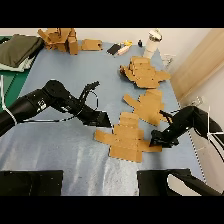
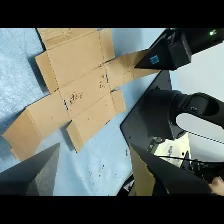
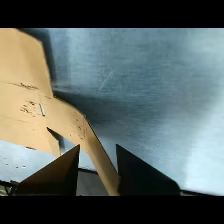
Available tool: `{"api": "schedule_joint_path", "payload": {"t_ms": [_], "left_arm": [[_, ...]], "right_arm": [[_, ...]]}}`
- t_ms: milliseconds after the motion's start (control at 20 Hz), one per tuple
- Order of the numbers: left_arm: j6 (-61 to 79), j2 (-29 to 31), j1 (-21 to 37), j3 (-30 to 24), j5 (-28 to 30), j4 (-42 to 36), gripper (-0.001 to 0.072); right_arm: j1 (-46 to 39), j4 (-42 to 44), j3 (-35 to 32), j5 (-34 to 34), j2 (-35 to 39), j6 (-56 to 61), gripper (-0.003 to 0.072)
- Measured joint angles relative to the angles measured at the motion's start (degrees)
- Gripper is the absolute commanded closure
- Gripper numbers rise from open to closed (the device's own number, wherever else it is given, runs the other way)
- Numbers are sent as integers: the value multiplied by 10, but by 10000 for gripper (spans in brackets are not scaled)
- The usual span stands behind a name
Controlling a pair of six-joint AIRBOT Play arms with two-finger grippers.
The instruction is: Fold the box.
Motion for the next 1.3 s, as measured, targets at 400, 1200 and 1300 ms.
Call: {"api": "schedule_joint_path", "payload": {"t_ms": [400,1200,1300], "left_arm": [[-2,0,0,0,-21,0,42],[61,-1,145,-30,-73,49,42],[74,-5,185,-47,-76,55,42]], "right_arm": [[7,149,-39,61,0,-100,684],[297,280,-56,293,12,-260,685],[304,279,-58,305,12,-262,685]]}}
